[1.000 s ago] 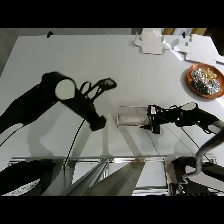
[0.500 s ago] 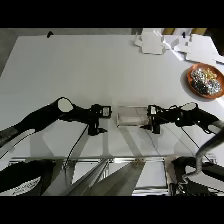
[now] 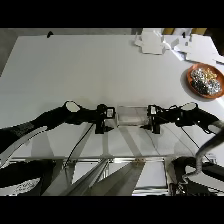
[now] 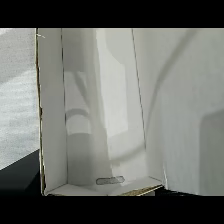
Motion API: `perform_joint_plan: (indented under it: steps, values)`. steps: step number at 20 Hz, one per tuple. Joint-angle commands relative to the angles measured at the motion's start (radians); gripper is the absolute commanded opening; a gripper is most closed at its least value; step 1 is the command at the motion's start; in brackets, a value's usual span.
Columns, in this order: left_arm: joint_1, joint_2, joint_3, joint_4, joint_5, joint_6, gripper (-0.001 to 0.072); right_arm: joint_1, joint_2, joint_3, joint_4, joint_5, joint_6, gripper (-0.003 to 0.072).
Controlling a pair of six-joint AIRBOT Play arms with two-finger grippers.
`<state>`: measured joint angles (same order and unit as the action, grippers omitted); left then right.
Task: Fold the box and place the chain.
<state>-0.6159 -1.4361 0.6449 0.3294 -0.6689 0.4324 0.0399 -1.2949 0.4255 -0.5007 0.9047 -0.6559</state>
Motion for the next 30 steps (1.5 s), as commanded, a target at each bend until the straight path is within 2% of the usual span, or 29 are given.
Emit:
perform_joint_plan:
  steps: [1, 6, 12, 15, 19, 25, 26, 30]
  values:
    - [-0.003, -0.024, 0.02, -0.033, 0.019, 0.021, 0.0696, 0.001, 0.0, 0.0, 0.0, 0.0, 0.0, 0.0478]
    - [-0.003, -0.089, 0.095, -0.031, -0.085, 0.021, 0.0699, 0.001, 0.0, 0.0, 0.0, 0.0, 0.0, 0.0478]
    - [-0.003, -0.096, 0.096, 0.049, -0.144, 0.024, 0.0698, 0.001, 0.0, 0.0, 0.0, 0.0, 0.0, 0.0478]
    - [-0.003, -0.096, 0.096, 0.018, -0.131, 0.024, 0.0698, 0.001, 0.0, 0.0, 0.0, 0.0, 0.0, 0.0478]
    - [-0.026, -0.119, 0.098, -0.092, -0.103, 0.114, 0.0696, 0.001, 0.0, 0.0, 0.001, 0.0, 0.0, 0.0478]
    - [-0.026, -0.119, 0.099, -0.159, -0.06, 0.107, 0.0691, 0.001, 0.0, 0.0, 0.0, 0.0, 0.0, 0.0478]
    - [-0.026, -0.119, 0.099, -0.159, -0.06, 0.107, 0.0678, 0.001, 0.0, 0.0, 0.0, 0.0, 0.0, 0.0478]
    - [-0.026, -0.119, 0.099, -0.157, -0.06, 0.11, 0.038, 0.001, 0.0, 0.0, 0.0, 0.0, 0.0, 0.0478]
